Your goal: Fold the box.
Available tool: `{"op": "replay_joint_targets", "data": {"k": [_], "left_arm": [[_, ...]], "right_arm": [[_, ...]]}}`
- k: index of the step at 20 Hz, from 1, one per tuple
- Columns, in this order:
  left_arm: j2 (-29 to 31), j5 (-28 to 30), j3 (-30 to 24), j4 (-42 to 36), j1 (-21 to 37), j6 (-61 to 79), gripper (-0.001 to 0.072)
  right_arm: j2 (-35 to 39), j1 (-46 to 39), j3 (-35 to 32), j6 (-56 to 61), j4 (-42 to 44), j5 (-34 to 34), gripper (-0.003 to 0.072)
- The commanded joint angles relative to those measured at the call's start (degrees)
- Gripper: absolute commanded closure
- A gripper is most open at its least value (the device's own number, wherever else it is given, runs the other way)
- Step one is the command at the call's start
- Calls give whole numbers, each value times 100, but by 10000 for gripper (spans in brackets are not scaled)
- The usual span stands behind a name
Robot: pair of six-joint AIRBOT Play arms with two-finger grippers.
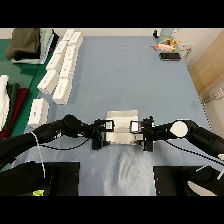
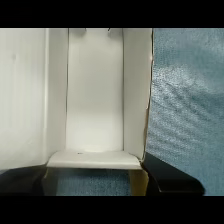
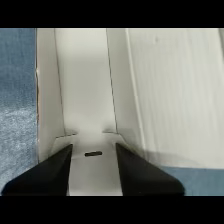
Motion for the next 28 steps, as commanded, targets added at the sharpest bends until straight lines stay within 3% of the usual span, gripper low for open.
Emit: {"op": "replay_joint_targets", "data": {"k": [1,6,9,11,14,17,21,26,28], "left_arm": [[-2,4,4,-2,-2,-7,245],[-2,4,4,-2,-2,-7,245],[-2,4,4,-2,-2,-7,245],[-2,7,4,-2,-2,-7,244],[-2,4,4,-2,0,-7,244],[-2,7,4,-2,-2,-7,245],[-2,7,4,-2,-2,-7,245],[-2,2,4,-2,-2,-9,244],[-2,4,4,-2,0,-7,245]], "right_arm": [[-57,44,0,-20,28,-120,85],[-74,44,0,35,9,-72,86],[-28,42,63,1344,-592,105,120],[90,42,229,2918,-1392,542,402],[289,42,678,6332,-2413,1416,684],[590,42,1075,8146,-3254,2197,684],[1069,-238,1261,10247,-5051,2949,684],[400,-1176,796,10179,-4334,2758,685],[-20,-1370,573,9794,-3486,2361,686]]}}
